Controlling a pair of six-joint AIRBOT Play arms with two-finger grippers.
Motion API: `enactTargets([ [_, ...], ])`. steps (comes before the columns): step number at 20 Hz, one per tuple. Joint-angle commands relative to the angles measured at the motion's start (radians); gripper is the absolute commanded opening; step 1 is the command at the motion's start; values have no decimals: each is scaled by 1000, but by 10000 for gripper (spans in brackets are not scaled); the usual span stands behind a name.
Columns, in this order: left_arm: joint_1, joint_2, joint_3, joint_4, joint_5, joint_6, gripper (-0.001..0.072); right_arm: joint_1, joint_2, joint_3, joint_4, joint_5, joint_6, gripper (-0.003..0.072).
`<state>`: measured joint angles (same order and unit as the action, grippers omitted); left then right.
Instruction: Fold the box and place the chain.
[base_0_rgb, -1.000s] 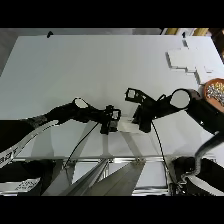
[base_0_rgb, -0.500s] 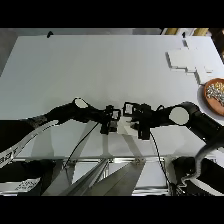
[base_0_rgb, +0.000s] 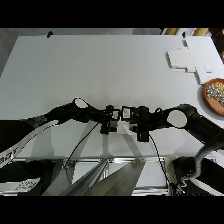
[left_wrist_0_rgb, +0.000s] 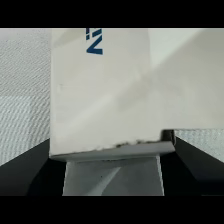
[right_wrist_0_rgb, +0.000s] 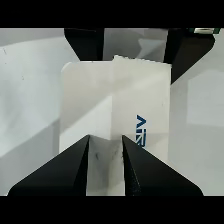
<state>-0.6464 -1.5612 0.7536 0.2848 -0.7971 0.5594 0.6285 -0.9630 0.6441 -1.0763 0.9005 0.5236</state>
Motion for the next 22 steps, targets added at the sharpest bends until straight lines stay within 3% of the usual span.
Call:
enactTargets([
  [1,1,0,0,0,0,1,30,2,1,0,-27,-16,3,222],
  [2,1,0,0,0,0,1,30,2,1,0,-31,-23,3,186],
  [9,1,0,0,0,0,1,30,2,1,0,-31,-52,3,147],
  [11,1,0,0,0,0,1,30,2,1,0,-31,-53,3,49],
  [22,1,0,0,0,0,1,30,2,-34,-2,-49,-26,1,64],
])
